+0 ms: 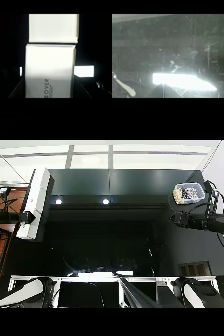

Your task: Fold the box and place the chain.

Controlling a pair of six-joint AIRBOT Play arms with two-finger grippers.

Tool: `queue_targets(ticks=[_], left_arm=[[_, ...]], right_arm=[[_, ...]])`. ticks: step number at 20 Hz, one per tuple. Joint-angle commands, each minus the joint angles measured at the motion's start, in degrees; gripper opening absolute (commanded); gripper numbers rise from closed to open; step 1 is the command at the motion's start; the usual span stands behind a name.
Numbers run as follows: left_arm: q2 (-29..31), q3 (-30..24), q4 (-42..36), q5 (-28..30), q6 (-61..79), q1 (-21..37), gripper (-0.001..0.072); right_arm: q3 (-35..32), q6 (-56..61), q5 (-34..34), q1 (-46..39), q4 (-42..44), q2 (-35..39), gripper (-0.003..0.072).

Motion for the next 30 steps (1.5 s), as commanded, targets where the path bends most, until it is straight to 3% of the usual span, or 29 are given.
queue_targets(ticks=[1, 5, 6, 7, 8, 10, 14, 16, 19, 30], left_arm=[[1.33, 2.73, -0.17, 0.44, -0.15, -1.31, 0.0718], [7.48, 10.99, -2.89, -9.66, -14.12, -3.43, 0.0703], [9.11, 12.28, -4.55, -12.92, -18.03, -4.66, 0.0562], [10.86, 12.31, -6.4, -14.36, -19.19, -6.19, 0.0245], [12.83, 11.41, -8.22, -14.38, -18.47, -8.24, 0.0025], [18.45, 6.32, -12.57, -7.54, -15.63, -14.25, 0.0028], [29.73, -13.49, -11.41, 18.49, -11.37, -28.65, 0.0029], [30.23, -20.35, -11.28, 25.03, -11.21, -32.63, 0.003], [28.72, -21.55, -11.28, 26.03, -7.39, -34.34, 0.003], [28.72, -21.57, -11.32, 28.06, -7.17, -34.34, 0.003]], right_arm=[[0.02, 0.15, 0.07, -0.04, -0.02, -0.02, 0.0017], [0.13, -11.45, -4.13, 1.81, -0.04, -0.09, 0.0018], [0.13, -11.74, -6.75, 3.32, -0.02, -0.17, 0.0018], [0.11, -12.41, -10.14, 5.31, -0.04, -0.39, 0.0018], [0.11, -12.81, -13.73, 7.32, -0.33, -0.72, 0.0018], [-0.09, -12.81, -20.83, 10.14, -1.49, -1.77, 0.0017], [-6.23, -18.32, -38.34, 13.75, -5.81, -2.45, 0.0017], [-9.03, -18.32, -39.12, 13.75, -5.86, -3.28, 0.0017], [-12.46, -18.56, -39.32, 14.21, -6.25, -4.24, 0.0018], [-12.68, -18.51, -39.43, 14.1, -6.14, -4.24, 0.0018]])
